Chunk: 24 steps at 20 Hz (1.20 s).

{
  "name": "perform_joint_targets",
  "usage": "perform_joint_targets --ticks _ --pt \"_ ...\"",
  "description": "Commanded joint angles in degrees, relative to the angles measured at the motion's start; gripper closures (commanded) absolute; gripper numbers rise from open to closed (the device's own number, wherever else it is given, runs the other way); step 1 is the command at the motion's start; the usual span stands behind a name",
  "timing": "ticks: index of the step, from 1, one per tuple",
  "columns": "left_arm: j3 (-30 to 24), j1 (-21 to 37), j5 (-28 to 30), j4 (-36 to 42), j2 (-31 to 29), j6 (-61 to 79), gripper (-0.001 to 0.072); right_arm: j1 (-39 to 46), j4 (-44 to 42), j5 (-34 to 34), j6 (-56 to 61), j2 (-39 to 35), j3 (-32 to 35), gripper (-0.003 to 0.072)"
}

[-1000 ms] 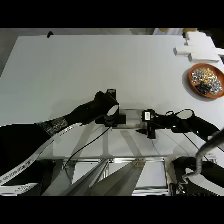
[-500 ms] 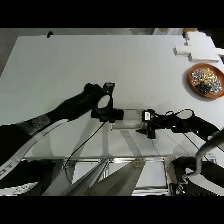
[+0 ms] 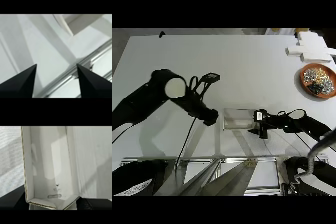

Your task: Fold the box and place the chain.

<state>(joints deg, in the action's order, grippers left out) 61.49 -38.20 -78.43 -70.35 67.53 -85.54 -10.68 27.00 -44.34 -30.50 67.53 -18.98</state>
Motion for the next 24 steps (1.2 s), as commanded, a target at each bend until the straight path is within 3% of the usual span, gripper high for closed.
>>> perform_joint_targets --ticks 1,4,6,10,13,24 --pt "-9.16 5.16 4.87 6.69 -4.96 37.46 0.0058 0.02 -0.02 0.00 0.00 -0.02 -0.04 0.0276" --pt "-18.80 9.55 19.15 17.16 -3.45 69.92 0.0059 0.02 -0.02 0.00 0.00 -0.02 -0.04 0.0276" --pt "-22.40 9.68 27.67 23.39 0.04 82.51 0.0059 0.02 -0.02 0.00 0.00 -0.02 -0.04 0.0276" --pt "-22.67 7.93 31.21 37.81 9.42 101.48 0.0048 0.02 -0.04 0.00 0.00 -0.02 -0.04 0.0276" --pt "-22.67 5.51 34.12 42.84 11.89 111.12 0.0015 0.02 -0.02 0.00 0.00 -0.02 -0.04 0.0276" --pt "-22.77 5.22 32.61 44.46 14.21 112.52 0.0012 0.02 -0.04 0.00 0.00 -0.02 -0.04 0.0276"
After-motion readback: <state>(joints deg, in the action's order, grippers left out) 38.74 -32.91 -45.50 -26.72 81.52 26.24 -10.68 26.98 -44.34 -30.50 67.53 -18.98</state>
